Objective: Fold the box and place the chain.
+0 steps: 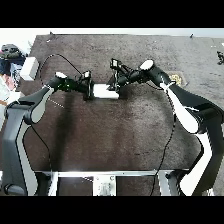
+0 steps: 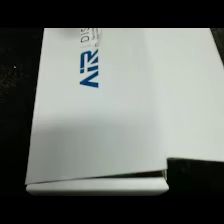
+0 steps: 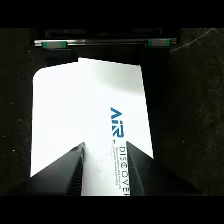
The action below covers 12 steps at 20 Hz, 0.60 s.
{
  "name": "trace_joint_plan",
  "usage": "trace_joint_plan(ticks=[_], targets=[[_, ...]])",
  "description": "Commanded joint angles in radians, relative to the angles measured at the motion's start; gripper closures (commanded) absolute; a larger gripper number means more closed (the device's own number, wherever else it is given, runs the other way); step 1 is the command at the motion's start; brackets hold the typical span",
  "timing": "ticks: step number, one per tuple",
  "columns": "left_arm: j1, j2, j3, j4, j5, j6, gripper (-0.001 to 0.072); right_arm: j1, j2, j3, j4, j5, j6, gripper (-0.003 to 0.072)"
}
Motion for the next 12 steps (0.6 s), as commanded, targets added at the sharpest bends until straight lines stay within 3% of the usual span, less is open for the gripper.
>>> trace_joint_plan(ticks=[1,4,8,9,10,12], targets=[[0.000,0.000,0.000,0.000,0.000,0.000,0.0477,-0.002,0.019,0.000,0.032,0.109,0.027,0.0394],[0.000,0.000,0.000,0.000,0.000,-0.001,0.0476,-0.001,0.020,-0.015,0.053,0.111,0.033,0.0394],[0.000,0.000,0.000,0.000,0.000,-0.001,0.0477,-0.001,0.019,-0.087,0.079,-0.020,-0.040,0.0390],[0.000,0.000,0.000,0.000,0.000,0.000,0.0477,-0.001,0.019,-0.103,0.090,-0.044,-0.058,0.0371],[0.000,0.000,0.000,0.000,0.000,-0.001,0.0477,0.000,0.019,-0.117,0.093,-0.069,-0.069,0.0296],[0.000,0.000,0.000,0.000,0.000,-0.001,0.0477,0.000,0.019,-0.127,0.093,-0.080,-0.080,0.0299]])
